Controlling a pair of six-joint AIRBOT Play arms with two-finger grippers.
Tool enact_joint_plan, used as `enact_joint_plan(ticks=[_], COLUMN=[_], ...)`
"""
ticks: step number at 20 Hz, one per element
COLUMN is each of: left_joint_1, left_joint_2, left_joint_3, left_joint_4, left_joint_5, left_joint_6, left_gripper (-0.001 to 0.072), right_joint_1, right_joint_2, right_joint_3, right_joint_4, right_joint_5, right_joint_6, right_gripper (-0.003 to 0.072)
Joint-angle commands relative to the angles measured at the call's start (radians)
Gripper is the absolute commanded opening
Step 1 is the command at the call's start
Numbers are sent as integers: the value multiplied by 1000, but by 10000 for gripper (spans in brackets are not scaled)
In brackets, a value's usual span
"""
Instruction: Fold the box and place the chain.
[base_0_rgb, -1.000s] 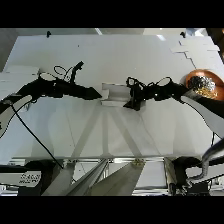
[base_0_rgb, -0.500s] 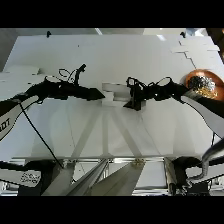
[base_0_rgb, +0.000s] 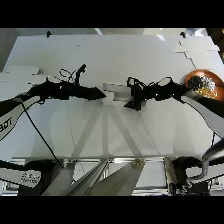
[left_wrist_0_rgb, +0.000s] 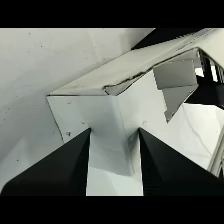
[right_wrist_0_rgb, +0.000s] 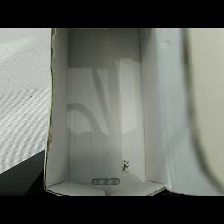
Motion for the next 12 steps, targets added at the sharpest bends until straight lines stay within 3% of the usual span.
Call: enact_joint_plan(ticks=[1,5,7,12], left_joint_1=[-12,-67,-96,-115], left_joint_2=[31,63,63,65], left_joint_3=[0,0,0,0], left_joint_4=[53,132,111,111], left_joint_5=[81,160,191,227], left_joint_6=[11,22,20,-10], left_gripper=[333,356,420,417], right_joint_1=[1,1,1,1], right_joint_2=[0,0,0,0], right_joint_3=[1,1,1,1], right_joint_4=[1,1,1,1], right_joint_5=[-1,0,0,0], right_joint_6=[0,0,0,0], right_gripper=[459,459,459,459])
